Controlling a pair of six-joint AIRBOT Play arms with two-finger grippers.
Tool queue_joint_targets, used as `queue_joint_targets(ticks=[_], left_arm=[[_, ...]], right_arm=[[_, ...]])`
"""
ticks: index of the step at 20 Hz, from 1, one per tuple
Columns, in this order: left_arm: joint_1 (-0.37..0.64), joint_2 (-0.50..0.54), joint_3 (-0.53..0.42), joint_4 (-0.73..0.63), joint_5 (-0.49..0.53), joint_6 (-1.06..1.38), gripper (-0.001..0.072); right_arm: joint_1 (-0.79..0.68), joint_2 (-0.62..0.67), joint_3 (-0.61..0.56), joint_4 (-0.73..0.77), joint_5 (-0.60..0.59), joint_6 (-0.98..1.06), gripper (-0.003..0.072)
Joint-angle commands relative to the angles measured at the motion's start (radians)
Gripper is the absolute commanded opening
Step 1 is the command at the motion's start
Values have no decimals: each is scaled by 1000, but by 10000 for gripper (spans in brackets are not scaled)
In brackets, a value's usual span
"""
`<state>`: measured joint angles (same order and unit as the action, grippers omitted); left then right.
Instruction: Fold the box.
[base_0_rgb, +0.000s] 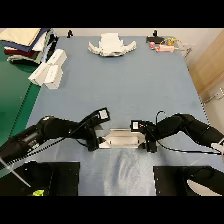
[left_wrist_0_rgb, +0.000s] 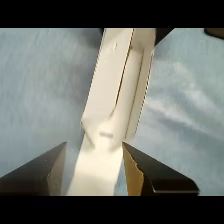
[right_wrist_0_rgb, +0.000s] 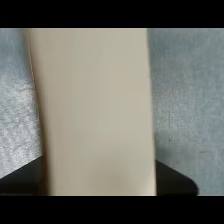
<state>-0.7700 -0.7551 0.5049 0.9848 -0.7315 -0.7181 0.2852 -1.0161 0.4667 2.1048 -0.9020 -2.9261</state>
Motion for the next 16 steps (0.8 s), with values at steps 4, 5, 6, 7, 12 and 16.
queue_joint_targets(ticks=[4, 5, 6, 7, 12, 16], left_arm=[[-18, 129, 1, -68, -231, -552, 12], [-45, 94, 1, -161, -159, -566, 12], [-63, 47, 3, -254, -84, -565, 12], [-65, -5, 13, -326, -29, -565, 12], [43, -253, 177, -460, 24, -562, 12], [131, -362, 228, -469, 3, -612, 12]], right_arm=[[1, 0, 0, 0, 4, 0, 478], [1, 0, 0, 0, 3, 0, 477], [1, 0, 0, 0, 4, 0, 478], [1, 0, 0, 0, 4, 0, 478], [1, 0, 0, 0, 4, 0, 478], [1, 0, 0, 0, 4, 0, 478]])
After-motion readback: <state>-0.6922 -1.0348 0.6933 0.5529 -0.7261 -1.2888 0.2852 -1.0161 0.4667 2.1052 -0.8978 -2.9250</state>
